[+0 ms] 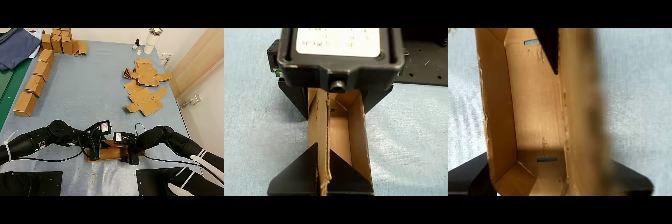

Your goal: Fold the box.

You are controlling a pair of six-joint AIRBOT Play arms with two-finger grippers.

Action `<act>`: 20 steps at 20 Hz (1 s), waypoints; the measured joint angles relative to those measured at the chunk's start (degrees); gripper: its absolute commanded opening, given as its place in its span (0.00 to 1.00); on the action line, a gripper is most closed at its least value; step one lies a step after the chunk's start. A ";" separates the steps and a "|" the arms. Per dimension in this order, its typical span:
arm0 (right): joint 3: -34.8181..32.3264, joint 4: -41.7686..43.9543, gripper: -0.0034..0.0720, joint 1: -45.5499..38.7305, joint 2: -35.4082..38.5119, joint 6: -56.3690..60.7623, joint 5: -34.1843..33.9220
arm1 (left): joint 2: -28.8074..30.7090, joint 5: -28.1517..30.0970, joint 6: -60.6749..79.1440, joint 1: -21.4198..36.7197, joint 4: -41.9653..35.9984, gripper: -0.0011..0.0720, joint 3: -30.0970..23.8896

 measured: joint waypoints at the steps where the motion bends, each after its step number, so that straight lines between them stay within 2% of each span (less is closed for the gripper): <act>1: -0.11 0.00 0.92 0.02 0.15 -0.07 0.00 | 0.00 0.00 0.02 0.00 0.00 0.03 0.00; 2: -0.31 -0.04 0.88 0.07 0.52 -0.20 0.00 | 0.00 0.00 0.00 0.00 0.00 0.03 0.00; 10: -2.36 0.35 0.88 0.07 2.73 -3.08 0.92 | 0.00 -0.02 0.00 0.00 -0.02 0.03 0.00; 13: -2.60 0.57 0.85 0.07 2.84 -3.89 1.51 | 0.00 -0.02 0.02 0.00 -0.02 0.03 0.00; 15: -2.69 0.66 0.76 0.07 2.86 -4.28 1.88 | 0.00 -0.02 0.00 0.00 -0.02 0.03 0.00; 19: -2.80 0.81 0.75 0.07 2.89 -4.70 2.16 | 0.00 0.00 0.00 0.00 -0.02 0.03 0.00; 20: -2.89 0.83 0.72 0.07 2.89 -4.74 2.19 | 0.00 0.00 0.00 0.00 -0.02 0.03 0.00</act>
